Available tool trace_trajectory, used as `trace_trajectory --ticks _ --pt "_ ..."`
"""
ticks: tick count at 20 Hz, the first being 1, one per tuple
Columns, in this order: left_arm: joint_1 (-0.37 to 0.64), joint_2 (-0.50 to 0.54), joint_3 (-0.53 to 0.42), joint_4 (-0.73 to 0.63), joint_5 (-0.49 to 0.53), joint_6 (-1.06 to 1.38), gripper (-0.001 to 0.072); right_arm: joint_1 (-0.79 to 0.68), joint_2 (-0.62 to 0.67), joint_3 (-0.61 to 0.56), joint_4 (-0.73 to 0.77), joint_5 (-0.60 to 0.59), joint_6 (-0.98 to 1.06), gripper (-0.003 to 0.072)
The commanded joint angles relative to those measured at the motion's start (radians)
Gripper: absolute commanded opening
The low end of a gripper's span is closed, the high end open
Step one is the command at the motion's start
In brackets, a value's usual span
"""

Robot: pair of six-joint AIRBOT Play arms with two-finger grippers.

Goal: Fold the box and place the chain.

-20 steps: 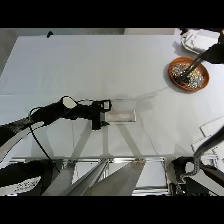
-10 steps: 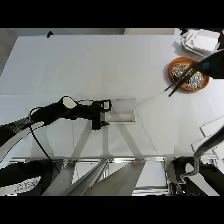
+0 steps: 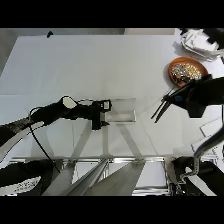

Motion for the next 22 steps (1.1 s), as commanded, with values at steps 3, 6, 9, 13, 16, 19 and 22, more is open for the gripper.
trace_trajectory --ticks 3,6,9,13,16,19,22 --pt "0.0 0.0 0.0 0.0 0.0 0.0 0.0132 0.09 0.016 -0.259 -0.003 -0.228 -0.017 0.0011" --pt "0.0 0.0 0.0 0.0 0.0 0.0 0.0132 0.153 0.015 -0.38 -0.003 -0.425 -0.055 0.0011" --pt "0.0 0.0 0.0 0.0 0.001 0.0 0.0132 0.207 0.016 -0.397 0.011 -0.5 -0.054 0.0011" --pt "0.0 0.0 0.0 0.0 0.0 0.0 0.0132 0.276 0.016 -0.397 0.056 -0.594 -0.054 0.0011" --pt "0.0 0.0 0.0 0.0 0.0 0.0 0.0132 0.313 0.016 -0.397 0.057 -0.685 -0.054 0.0011" --pt "0.0 0.0 0.0 0.0 0.0 0.0 0.0132 0.332 0.016 -0.397 0.057 -0.761 -0.054 0.001" --pt "0.0 0.0 0.0 0.0 0.0 0.0 0.0132 0.332 0.015 -0.397 0.098 -0.771 -0.054 0.001"
